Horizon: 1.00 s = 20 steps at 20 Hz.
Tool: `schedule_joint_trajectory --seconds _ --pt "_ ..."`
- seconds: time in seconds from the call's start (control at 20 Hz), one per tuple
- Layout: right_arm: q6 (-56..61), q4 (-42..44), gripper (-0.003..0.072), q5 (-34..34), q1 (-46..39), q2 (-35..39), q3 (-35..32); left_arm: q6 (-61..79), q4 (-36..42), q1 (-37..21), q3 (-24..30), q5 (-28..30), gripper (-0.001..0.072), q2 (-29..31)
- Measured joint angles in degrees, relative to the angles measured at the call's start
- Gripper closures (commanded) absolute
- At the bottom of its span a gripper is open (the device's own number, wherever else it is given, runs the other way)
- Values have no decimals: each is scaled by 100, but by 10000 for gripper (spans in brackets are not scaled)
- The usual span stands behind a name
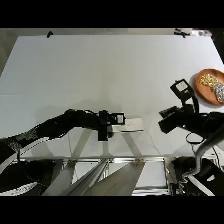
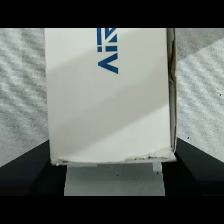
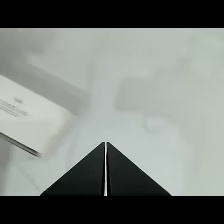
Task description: Fold the box and place the chain.
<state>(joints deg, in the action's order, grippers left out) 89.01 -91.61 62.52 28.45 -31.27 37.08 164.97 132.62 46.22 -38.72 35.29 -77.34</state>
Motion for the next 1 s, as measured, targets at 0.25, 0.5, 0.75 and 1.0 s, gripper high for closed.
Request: schedule_joint_trajectory --seconds 0.25,0.5,0.75,1.0 --pt "-356 -739 682 1812 0 -1185 664 0 0 -2 0 0 696 0" --pt "-1263 -98 683 2345 -619 -2280 791 0 0 0 0 2 697 0" --pt "-1963 953 683 1961 -2505 -2575 820 0 0 0 0 2 696 0" --pt "-2135 1394 676 2044 -3818 -2758 820 0 0 0 0 2 696 0"
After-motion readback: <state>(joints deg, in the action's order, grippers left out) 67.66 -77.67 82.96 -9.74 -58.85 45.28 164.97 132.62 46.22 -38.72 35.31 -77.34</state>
